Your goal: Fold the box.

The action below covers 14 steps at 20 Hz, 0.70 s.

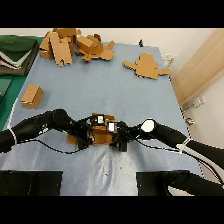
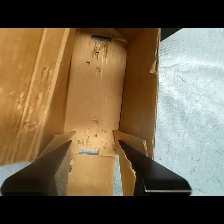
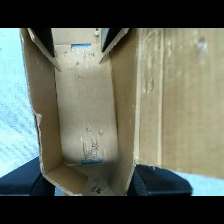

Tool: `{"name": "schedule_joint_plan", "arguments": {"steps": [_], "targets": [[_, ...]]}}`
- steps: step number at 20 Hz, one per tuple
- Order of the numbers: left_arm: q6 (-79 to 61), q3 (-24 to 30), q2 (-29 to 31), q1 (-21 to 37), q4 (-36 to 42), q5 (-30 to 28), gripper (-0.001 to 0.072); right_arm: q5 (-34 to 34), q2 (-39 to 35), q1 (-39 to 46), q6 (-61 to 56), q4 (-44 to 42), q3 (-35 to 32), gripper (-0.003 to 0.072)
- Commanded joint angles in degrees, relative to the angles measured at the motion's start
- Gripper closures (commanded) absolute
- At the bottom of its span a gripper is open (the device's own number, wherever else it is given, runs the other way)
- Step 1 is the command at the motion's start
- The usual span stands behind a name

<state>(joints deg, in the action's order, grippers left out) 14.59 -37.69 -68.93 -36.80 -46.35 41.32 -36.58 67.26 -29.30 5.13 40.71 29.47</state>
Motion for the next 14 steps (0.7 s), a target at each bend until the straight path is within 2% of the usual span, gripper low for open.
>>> {"name": "schedule_joint_plan", "arguments": {"steps": [1,2,3,4,5,8,10,14], "targets": [[0.1,0.0,0.1,0.1,-0.4,0.0,0.0242,0.0,0.0,0.0,0.0,0.0,0.0,0.0172],[0.1,0.0,0.3,0.1,-0.7,0.0,0.0243,0.0,0.0,0.0,0.0,0.0,0.0,0.0171],[0.4,0.0,0.6,0.1,-1.2,0.1,0.0273,0.0,0.0,0.0,0.0,0.0,0.0,0.0171],[1.2,0.0,1.1,0.1,-2.4,0.4,0.0582,0.0,0.0,0.0,0.0,0.0,0.0,0.0172],[1.5,0.0,1.6,0.1,-4.2,0.5,0.0694,0.0,0.0,0.0,0.0,0.0,0.0,0.0171],[7.5,0.0,3.7,0.2,-5.9,-1.3,0.0695,0.0,0.0,0.0,0.0,0.0,0.0,0.0171],[15.2,0.0,5.7,1.7,-7.6,-0.5,0.0694,0.0,0.0,0.0,0.0,0.0,0.0,0.0172],[31.6,0.0,12.7,11.0,-12.7,7.1,0.0695,0.0,0.0,0.0,0.0,0.0,0.0,0.0172]]}}
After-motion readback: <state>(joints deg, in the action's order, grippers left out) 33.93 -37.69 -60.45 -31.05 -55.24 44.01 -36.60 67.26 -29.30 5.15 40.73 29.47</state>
